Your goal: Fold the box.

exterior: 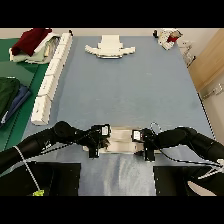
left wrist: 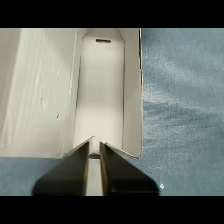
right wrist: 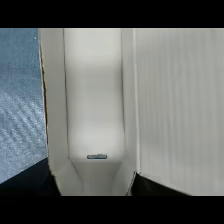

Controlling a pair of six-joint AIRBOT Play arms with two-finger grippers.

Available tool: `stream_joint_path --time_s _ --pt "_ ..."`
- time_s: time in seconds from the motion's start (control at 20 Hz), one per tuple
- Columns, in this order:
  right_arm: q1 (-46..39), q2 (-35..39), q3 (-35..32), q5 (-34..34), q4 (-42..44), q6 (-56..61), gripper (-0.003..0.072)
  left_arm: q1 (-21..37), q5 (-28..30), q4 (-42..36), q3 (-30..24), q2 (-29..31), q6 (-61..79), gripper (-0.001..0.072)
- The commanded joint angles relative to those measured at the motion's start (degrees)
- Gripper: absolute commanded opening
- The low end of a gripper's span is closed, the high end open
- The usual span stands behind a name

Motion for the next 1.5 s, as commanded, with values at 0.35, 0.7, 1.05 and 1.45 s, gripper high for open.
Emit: stream_joint_path --time_s 0.35,0.7,1.05,1.45 --pt "-0.04 0.04 0.04 0.00 0.00 -0.02 0.0503 0.00 -0.07 -2.45 0.02 -0.92 0.35 0.0553" --pt "-0.04 0.04 0.04 0.00 0.00 -0.02 0.0503 0.13 -3.23 9.27 1.64 2.60 -19.82 0.0016" --pt "-0.04 0.04 0.04 0.00 0.00 -0.02 0.0503 0.15 -14.84 27.12 4.83 13.16 -66.07 0.0016" --pt "-0.04 0.04 0.04 0.00 0.00 -0.02 0.0503 17.88 -23.37 47.47 6.49 20.87 -97.59 0.0015"
